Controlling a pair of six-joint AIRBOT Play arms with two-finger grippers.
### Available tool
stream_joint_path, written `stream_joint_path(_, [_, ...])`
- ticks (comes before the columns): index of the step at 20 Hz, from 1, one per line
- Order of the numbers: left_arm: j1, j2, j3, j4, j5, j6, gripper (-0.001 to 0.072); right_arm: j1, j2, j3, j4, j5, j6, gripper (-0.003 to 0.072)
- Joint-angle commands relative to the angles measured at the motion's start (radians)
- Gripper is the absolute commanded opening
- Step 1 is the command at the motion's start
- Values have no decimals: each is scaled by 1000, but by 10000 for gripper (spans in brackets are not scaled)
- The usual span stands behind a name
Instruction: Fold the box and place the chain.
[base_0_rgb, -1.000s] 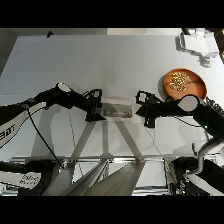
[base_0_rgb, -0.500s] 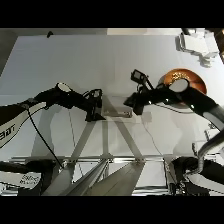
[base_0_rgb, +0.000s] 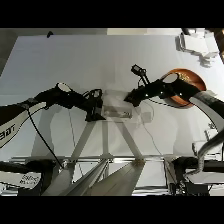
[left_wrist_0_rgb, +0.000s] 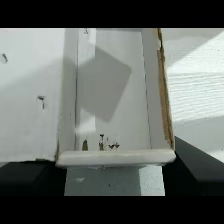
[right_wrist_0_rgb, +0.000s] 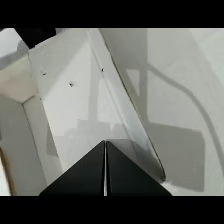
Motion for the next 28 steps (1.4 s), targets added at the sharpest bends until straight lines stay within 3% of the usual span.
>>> stream_joint_path(1, [0, 1, 0, 1, 0, -1, 114, -3, 35, 3, -113, 79, 5, 9])
stream_joint_path(8, [0, 1, 0, 1, 0, -1, 114, -19, 239, 2, -419, 185, 5, 10])
stream_joint_path(15, [0, 1, 0, 1, 0, -1, 114, 55, 231, -82, -589, 138, 1, 12])
stream_joint_path(16, [0, 1, 0, 1, 0, -1, 114, 70, 230, -101, -581, 86, 2, 62])
stream_joint_path(18, [0, 1, 0, 1, 0, -1, 114, 101, 228, -114, -565, -2, 2, 344])
stream_joint_path(21, [0, 1, 0, 1, 0, -1, 114, 149, 227, -114, -566, -50, -40, 347])
stream_joint_path(28, [0, 1, 0, 1, 0, -1, 114, 163, 206, -116, -549, -41, -59, 329])
